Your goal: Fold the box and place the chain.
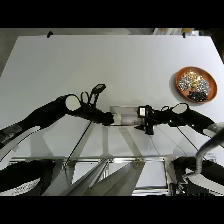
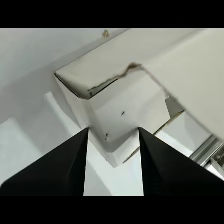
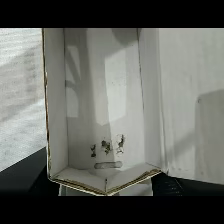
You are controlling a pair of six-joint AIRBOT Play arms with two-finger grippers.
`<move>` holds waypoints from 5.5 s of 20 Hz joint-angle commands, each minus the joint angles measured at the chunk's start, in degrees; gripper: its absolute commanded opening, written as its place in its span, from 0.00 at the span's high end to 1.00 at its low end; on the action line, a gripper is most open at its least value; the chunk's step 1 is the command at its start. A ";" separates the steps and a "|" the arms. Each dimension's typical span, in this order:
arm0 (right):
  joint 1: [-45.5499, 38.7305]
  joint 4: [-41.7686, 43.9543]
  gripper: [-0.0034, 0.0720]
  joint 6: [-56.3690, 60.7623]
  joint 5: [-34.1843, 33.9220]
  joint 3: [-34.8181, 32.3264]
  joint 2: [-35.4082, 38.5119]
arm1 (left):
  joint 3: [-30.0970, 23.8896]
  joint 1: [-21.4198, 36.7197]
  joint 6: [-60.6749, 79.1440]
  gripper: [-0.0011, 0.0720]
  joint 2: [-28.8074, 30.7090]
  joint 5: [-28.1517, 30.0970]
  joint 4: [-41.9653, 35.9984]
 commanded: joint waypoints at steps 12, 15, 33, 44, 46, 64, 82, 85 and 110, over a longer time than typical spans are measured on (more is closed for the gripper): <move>-0.02 0.02 0.45 0.00 0.02 -0.02 0.04 | 11.82 -7.50 -29.31 0.56 -6.58 -4.98 24.04; -0.02 0.02 0.45 0.00 0.00 -0.02 0.04 | 17.53 -8.55 -35.19 0.56 -10.51 -11.67 28.33; -0.02 0.02 0.45 0.00 0.02 -0.02 0.04 | 22.82 -12.48 -55.49 0.96 -17.90 -19.30 33.09; -0.02 0.02 0.45 0.02 0.02 -0.02 0.04 | 22.25 -3.32 -22.32 0.17 -1.99 -26.43 32.85; -0.02 0.02 0.45 0.00 0.02 -0.02 0.04 | 19.08 -0.55 -2.38 0.03 0.39 -24.00 32.11; -0.02 0.02 0.45 0.00 0.02 -0.02 0.04 | -6.60 3.61 99.38 0.03 -5.46 2.91 -20.13; -0.02 0.02 0.45 0.00 0.02 -0.02 0.04 | -6.64 7.10 100.43 0.01 -5.42 0.48 -19.69; -0.02 0.02 0.45 0.00 0.00 -0.02 0.04 | -6.64 5.75 101.46 0.01 -6.58 2.40 -22.05; -0.02 0.02 0.45 0.00 0.00 -0.02 0.04 | -6.64 5.73 101.57 0.04 -8.74 2.27 -26.58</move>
